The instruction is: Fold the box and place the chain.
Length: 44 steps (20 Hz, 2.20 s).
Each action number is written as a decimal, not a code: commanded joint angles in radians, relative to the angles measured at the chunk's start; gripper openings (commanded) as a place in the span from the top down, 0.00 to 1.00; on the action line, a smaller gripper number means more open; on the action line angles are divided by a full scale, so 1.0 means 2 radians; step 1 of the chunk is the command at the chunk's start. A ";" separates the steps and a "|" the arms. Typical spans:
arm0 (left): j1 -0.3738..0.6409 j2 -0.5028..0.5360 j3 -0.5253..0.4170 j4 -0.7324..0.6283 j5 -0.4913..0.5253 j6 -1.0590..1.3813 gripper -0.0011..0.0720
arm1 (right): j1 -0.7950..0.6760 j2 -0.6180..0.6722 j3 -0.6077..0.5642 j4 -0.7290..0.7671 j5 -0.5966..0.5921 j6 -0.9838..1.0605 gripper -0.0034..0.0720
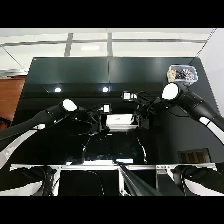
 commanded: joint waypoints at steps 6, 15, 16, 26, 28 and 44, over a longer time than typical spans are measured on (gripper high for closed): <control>0.000 0.000 0.000 0.000 0.000 -0.001 0.45 | -0.037 0.034 0.004 0.016 0.040 0.173 0.70; 0.000 0.000 0.000 0.000 0.000 -0.001 0.45 | -0.089 0.012 -0.110 0.286 -0.026 0.236 0.94; 0.000 0.000 0.000 0.000 0.000 -0.001 0.45 | -0.089 0.001 -0.110 0.291 -0.037 0.238 0.94; 0.000 0.000 0.000 0.000 0.000 -0.001 0.45 | -0.089 -0.038 -0.110 0.200 -0.075 0.285 0.94; 0.000 0.000 0.000 0.000 0.000 -0.001 0.45 | -0.089 -0.037 -0.110 0.201 -0.075 0.282 0.94; 0.005 0.104 0.001 0.051 -0.002 -0.082 0.01 | -0.322 0.208 -0.062 0.022 0.132 0.330 0.94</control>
